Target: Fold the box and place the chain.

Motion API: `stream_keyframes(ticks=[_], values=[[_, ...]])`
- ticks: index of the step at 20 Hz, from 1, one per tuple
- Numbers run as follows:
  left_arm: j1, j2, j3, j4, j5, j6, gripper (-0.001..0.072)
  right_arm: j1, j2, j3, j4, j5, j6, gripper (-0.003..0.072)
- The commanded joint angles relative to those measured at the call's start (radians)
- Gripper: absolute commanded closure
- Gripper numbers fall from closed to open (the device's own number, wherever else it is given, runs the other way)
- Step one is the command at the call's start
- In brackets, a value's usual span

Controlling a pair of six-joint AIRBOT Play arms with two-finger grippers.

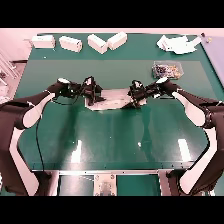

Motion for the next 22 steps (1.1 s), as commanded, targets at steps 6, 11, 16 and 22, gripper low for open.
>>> stream_keyframes(ticks=[6,11,16,22], values=[[0.027,0.001,0.047,-0.047,-0.037,0.003,0.0274,0.0,0.0,0.0,0.001,-0.002,0.002,0.0107],[0.118,0.002,0.096,-0.046,-0.217,0.002,0.0274,0.0,0.0,0.0,0.001,-0.002,0.002,0.0107],[0.198,0.034,0.098,-0.117,-0.39,0.0,0.0299,0.0,0.0,0.0,0.001,-0.002,0.002,0.0107],[0.209,0.077,0.098,-0.06,-0.518,-0.056,0.0692,0.0,0.0,0.0,0.001,-0.002,0.002,0.0107]])
